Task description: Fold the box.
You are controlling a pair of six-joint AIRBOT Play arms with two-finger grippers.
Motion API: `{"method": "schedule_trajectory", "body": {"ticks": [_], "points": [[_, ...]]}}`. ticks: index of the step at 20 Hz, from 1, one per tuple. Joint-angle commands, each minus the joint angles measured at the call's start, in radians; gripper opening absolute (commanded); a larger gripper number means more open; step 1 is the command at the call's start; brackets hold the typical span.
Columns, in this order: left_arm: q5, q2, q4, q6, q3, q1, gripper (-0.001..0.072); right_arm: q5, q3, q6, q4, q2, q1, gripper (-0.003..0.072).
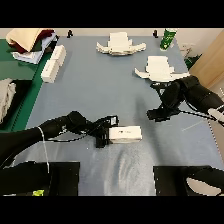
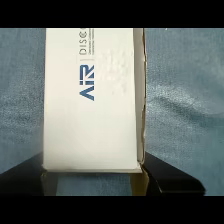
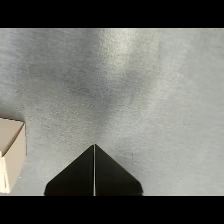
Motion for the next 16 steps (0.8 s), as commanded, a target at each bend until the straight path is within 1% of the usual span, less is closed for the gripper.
{"method": "schedule_trajectory", "body": {"ticks": [1, 3, 4, 5, 7, 9, 10, 11, 14, 16], "points": [[0.005, 0.045, 0.004, -0.007, 0.002, 0.011, 0.0526, -0.004, 0.002, 0.002, 0.001, -0.002, 0.0, 0.0005], [0.005, 0.1, 0.01, -0.083, 0.002, 0.047, 0.0525, -0.004, 0.002, 0.002, 0.0, -0.002, 0.0, 0.0004], [0.005, 0.132, 0.04, -0.164, 0.002, 0.079, 0.0525, -0.004, 0.002, 0.002, 0.0, -0.002, 0.0, 0.0005], [0.005, 0.163, 0.097, -0.269, 0.002, 0.117, 0.0525, -0.004, 0.002, 0.002, 0.0, -0.002, 0.0, 0.0005], [0.004, 0.227, 0.259, -0.517, 0.002, 0.222, 0.0525, -0.004, 0.002, 0.002, 0.0, -0.002, 0.0, 0.0005], [0.005, 0.278, 0.441, -0.768, 0.002, 0.36, 0.0525, -0.004, 0.002, 0.002, 0.0, -0.002, 0.0, 0.0005], [0.005, 0.289, 0.509, -0.866, 0.002, 0.44, 0.0526, -0.004, 0.002, 0.002, 0.0, -0.002, 0.0, 0.0005], [0.003, 0.288, 0.555, -0.947, 0.002, 0.54, 0.0525, -0.004, 0.002, 0.002, 0.0, -0.002, 0.0, 0.0005], [0.002, 0.26, 0.559, -0.969, 0.006, 0.784, 0.0526, -0.004, 0.002, 0.002, 0.001, -0.002, 0.0, 0.0005], [0.006, 0.237, 0.56, -0.969, 0.027, 0.919, 0.0525, -0.004, 0.002, 0.002, 0.001, -0.002, 0.0, 0.0005]]}}
